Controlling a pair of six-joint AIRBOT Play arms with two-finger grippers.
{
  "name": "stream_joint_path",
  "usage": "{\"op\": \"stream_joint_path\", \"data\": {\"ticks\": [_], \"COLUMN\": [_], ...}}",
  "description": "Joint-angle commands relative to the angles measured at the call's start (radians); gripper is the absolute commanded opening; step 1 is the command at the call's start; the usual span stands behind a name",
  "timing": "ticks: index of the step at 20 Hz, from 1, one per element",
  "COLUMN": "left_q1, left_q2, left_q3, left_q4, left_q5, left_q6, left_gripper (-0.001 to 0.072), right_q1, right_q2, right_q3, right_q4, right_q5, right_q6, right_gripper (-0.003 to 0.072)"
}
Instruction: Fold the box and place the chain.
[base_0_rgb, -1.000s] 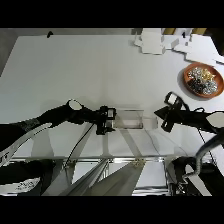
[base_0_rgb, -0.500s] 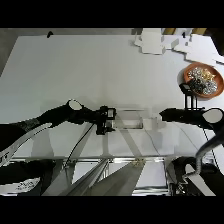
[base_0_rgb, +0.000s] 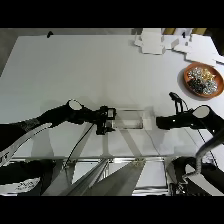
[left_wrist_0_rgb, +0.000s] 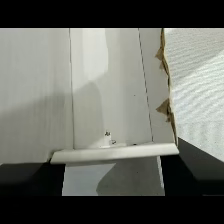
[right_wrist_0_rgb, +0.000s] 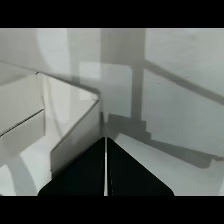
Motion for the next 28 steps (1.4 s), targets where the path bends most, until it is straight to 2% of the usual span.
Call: {"op": "stream_joint_path", "data": {"ticks": [1,5,7,9,11,16,22,23,25,28], "left_q1": [0.0,0.0,0.0,0.0,0.0,0.0,0.0,0.0,0.0,0.0], "left_q2": [0.001,0.001,0.001,0.001,0.001,0.001,0.001,0.001,0.001,0.001], "left_q3": [0.0,0.0,0.0,0.0,0.0,0.0,0.0,0.0,0.0,0.0], "left_q4": [0.0,0.0,0.0,0.0,0.0,0.0,0.0,0.0,0.0,0.0], "left_q5": [0.0,0.0,0.0,0.0,0.0,0.0,0.0,0.0,0.0,0.0], "left_q6": [0.0,0.0,0.0,0.0,0.0,0.0,0.0,0.0,0.0,0.0], "left_gripper": [0.015,0.015,0.015,0.015,0.015,0.015,0.015,0.015,0.015,0.015], "right_q1": [0.037,0.037,0.037,0.037,0.037,0.037,0.037,0.038,0.051,0.113], "right_q2": [-0.024,-0.01,0.018,0.053,0.077,0.086,0.101,0.101,0.101,0.1], "right_q3": [0.0,0.001,0.001,0.001,0.001,0.001,0.001,0.001,0.001,0.001], "right_q4": [0.082,0.084,0.084,0.086,0.104,0.131,0.245,0.246,0.262,0.269], "right_q5": [0.013,0.032,0.037,0.037,0.042,0.051,0.049,0.048,0.042,-0.008], "right_q6": [-0.066,-0.089,-0.09,-0.09,-0.09,-0.09,-0.146,-0.146,-0.146,-0.145], "right_gripper": [0.0025,0.0026,0.0115,0.0127,0.0195,0.0205,0.0231,0.0238,0.0302,0.0302]}}
